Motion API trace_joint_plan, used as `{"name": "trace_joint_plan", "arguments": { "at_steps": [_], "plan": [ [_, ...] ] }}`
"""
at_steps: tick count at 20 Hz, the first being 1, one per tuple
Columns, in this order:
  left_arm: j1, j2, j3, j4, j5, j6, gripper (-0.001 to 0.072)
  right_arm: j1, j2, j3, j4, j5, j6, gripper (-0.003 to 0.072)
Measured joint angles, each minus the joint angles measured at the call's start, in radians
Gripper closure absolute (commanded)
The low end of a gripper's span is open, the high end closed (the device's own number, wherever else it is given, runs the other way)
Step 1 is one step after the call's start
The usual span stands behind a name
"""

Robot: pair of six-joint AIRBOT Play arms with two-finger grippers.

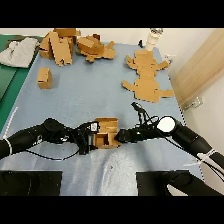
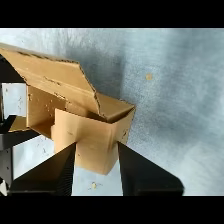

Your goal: Fold the box.

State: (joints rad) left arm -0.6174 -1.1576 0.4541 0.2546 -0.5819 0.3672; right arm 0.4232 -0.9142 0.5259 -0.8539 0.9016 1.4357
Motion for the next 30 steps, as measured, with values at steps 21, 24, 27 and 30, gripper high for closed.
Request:
{"name": "trace_joint_plan", "arguments": {
  "at_steps": [21,24,27,30],
  "plan": [
    [0.0,0.0,0.0,0.0,-0.001,0.0,0.0412,0.443,-0.391,0.385,-0.692,0.216,0.835,0.0295],
    [0.0,0.0,0.0,0.0,-0.001,0.0,0.0412,0.445,-0.428,0.416,-0.718,0.271,0.855,0.0462],
    [0.0,0.0,0.0,-0.001,-0.001,-0.001,0.0412,0.446,-0.443,0.428,-0.731,0.308,0.874,0.0682],
    [0.0,0.0,0.0,-0.001,-0.001,-0.003,0.0412,0.446,-0.449,0.433,-0.73,0.33,0.882,0.0681]
  ]
}}
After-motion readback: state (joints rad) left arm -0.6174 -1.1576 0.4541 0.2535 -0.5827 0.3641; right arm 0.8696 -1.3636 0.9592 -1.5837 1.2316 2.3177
